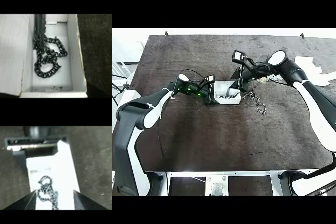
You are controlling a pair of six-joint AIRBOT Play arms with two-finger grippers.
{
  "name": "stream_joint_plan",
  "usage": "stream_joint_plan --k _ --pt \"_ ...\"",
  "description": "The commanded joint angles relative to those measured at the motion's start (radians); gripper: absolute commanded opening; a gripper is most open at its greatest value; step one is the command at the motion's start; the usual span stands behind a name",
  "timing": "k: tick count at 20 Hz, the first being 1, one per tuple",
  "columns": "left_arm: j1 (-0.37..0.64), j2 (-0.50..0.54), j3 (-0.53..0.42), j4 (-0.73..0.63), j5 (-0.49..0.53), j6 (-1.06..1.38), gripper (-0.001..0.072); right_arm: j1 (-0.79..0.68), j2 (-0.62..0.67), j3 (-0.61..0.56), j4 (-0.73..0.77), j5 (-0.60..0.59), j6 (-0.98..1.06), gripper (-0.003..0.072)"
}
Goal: Fold the box and place the chain.
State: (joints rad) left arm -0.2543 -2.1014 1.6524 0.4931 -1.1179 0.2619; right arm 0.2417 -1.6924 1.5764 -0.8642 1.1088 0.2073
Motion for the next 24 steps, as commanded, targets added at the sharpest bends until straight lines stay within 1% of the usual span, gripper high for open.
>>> stream_joint_plan --k 1,2,3,5,8,13,16,23,24 --pt "0.0 0.0 0.0 0.0 0.0 0.0 0.0388 -0.026 -0.006 -0.005 -0.039 0.057 0.002 0.0521" --pt "0.0 0.0 0.0 0.0 0.0 0.0 0.0389 -0.05 0.007 -0.005 -0.039 0.076 0.002 0.0522" --pt "0.0 0.0 0.0 0.0 0.0 0.0 0.0388 -0.082 0.017 -0.005 -0.039 0.089 0.002 0.0542" --pt "0.0 0.0 0.0 0.0 0.0 0.0 0.0389 -0.148 0.017 -0.011 -0.038 0.096 -0.023 0.0546" --pt "0.0 0.0 0.0 0.0 0.0 0.0 0.0388 -0.203 -0.031 -0.015 -0.038 0.093 -0.134 0.0546" --pt "0.0 0.0 0.0 0.0 0.0 0.0 0.0388 -0.194 -0.153 -0.014 -0.039 0.085 -0.221 0.0537" --pt "0.0 0.0 0.0 0.0 0.0 0.0 0.0388 -0.193 -0.208 -0.014 -0.087 0.059 -0.232 0.0533" --pt "0.0 0.0 0.0 0.0 0.0 0.0 0.0388 -0.19 -0.242 -0.013 -0.087 0.025 -0.251 0.053" --pt "0.0 0.0 0.0 0.0 0.0 0.0 0.0389 -0.187 -0.246 -0.013 -0.087 0.025 -0.25 0.0499"
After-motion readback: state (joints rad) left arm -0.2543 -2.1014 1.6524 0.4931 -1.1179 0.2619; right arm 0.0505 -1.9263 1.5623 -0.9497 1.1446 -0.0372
